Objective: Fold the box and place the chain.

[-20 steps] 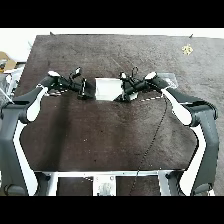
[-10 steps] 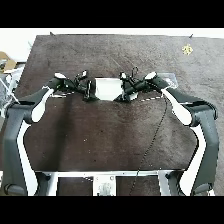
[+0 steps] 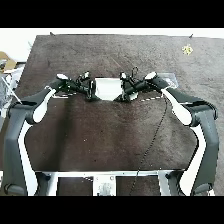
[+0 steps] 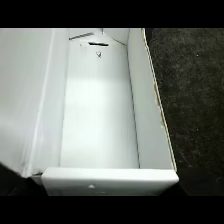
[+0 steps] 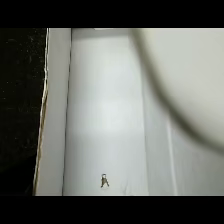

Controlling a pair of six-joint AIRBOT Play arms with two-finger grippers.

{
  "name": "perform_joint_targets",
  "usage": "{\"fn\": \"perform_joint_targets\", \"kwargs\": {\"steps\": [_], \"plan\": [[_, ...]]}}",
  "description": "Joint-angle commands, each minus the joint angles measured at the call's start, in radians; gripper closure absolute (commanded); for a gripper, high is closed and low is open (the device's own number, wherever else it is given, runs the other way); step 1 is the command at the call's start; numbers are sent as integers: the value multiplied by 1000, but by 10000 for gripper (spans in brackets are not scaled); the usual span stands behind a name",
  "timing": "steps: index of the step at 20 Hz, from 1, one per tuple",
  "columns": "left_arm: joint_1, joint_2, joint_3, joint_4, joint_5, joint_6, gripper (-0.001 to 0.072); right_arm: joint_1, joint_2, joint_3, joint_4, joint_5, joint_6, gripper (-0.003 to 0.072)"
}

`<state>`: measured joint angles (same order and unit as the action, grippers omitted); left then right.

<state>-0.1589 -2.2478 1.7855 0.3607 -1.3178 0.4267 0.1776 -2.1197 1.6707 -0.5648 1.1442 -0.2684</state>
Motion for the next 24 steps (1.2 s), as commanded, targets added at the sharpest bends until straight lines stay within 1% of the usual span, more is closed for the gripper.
{"fn": "perform_joint_targets", "kwargs": {"steps": [1,10,19,20,21,24], "plan": [[0,-3,0,0,-8,2,-1,0,0,0,0,0,0,249],[0,-3,0,-32,-11,2,0,0,0,0,0,0,0,248],[0,-4,0,-13,7,0,1,0,0,0,0,0,0,249],[0,-4,0,-10,10,-1,14,0,0,0,0,0,0,249],[0,-4,0,-3,11,-3,126,0,0,0,0,0,0,249],[0,-4,0,-1,13,-3,122,0,0,0,0,0,0,249]]}}
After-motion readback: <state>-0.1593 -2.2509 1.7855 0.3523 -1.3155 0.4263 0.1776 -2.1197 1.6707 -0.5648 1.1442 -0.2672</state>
